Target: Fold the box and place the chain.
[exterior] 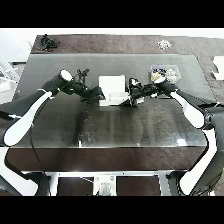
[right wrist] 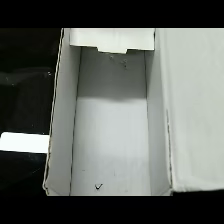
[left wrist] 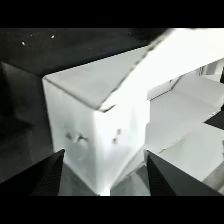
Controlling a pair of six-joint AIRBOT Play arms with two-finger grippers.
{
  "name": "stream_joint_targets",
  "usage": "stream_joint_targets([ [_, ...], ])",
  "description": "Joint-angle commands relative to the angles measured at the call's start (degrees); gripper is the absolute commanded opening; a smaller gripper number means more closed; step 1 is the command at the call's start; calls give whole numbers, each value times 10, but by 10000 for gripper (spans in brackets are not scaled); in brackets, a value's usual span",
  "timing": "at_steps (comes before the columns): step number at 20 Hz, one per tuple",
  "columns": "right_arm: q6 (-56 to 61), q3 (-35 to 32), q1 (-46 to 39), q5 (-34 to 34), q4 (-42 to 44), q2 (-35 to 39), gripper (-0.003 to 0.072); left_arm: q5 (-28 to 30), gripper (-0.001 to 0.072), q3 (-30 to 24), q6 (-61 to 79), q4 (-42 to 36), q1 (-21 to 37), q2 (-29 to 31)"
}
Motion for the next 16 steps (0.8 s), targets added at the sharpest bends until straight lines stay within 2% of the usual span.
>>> stream_joint_targets([
  [1, 0, 0, -1, 0, -1, 0, 574, 1, 580, 4, -10, 14, 1, -1],
  [4, 0, 0, -1, 0, -1, 0, 573, 0, 580, 12, -10, 16, 1, -1],
  [11, 0, 0, -1, 0, -1, 0, 574, -9, 580, 48, -48, 80, -1, -2],
  [13, 0, 0, -1, 0, -1, 0, 574, -33, 580, 80, -93, 132, -10, -14],
  [16, 0, 0, -1, 0, -1, 0, 573, -97, 580, 158, -153, 205, -34, -54],
])
